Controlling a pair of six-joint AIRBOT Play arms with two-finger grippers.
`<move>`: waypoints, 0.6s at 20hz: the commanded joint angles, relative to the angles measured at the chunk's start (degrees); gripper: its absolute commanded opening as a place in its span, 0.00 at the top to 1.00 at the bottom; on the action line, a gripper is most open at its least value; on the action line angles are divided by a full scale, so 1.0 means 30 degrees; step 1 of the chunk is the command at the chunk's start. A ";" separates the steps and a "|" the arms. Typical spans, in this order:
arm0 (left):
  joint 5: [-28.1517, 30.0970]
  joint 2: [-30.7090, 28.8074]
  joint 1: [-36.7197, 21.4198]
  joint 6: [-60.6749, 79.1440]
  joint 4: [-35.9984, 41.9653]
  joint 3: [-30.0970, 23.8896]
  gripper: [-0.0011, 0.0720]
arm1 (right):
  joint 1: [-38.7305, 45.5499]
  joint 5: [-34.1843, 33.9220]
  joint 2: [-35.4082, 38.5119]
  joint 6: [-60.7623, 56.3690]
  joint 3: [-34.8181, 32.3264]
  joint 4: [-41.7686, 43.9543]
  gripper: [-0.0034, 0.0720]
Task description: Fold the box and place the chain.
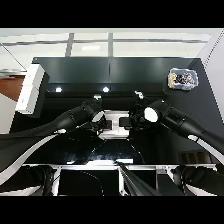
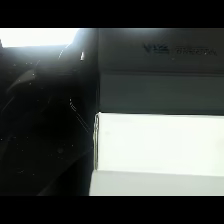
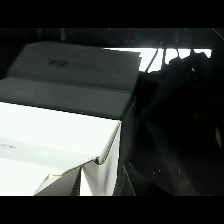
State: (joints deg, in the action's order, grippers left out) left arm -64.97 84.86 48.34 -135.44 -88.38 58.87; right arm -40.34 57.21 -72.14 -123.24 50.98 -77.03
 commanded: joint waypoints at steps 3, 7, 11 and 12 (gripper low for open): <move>-0.0022 0.0000 -0.0015 0.0007 -0.0153 0.0007 0.94 | -0.0772 0.2200 -0.1290 -0.1115 0.1676 -0.1916 0.55; -0.0022 0.0000 -0.0015 0.0007 -0.0153 0.0007 0.94 | -0.1413 0.2586 -0.2237 -0.2069 0.2047 -0.2492 0.63; -0.0007 0.0000 -0.0015 0.0007 -0.0160 0.0007 0.94 | -0.1406 0.2725 -0.2747 -0.2528 0.2047 -0.2557 0.63; -0.0015 0.0000 -0.0015 0.0007 -0.0160 0.0007 0.94 | -0.1399 0.2732 -0.2885 -0.2528 0.2047 -0.2557 0.63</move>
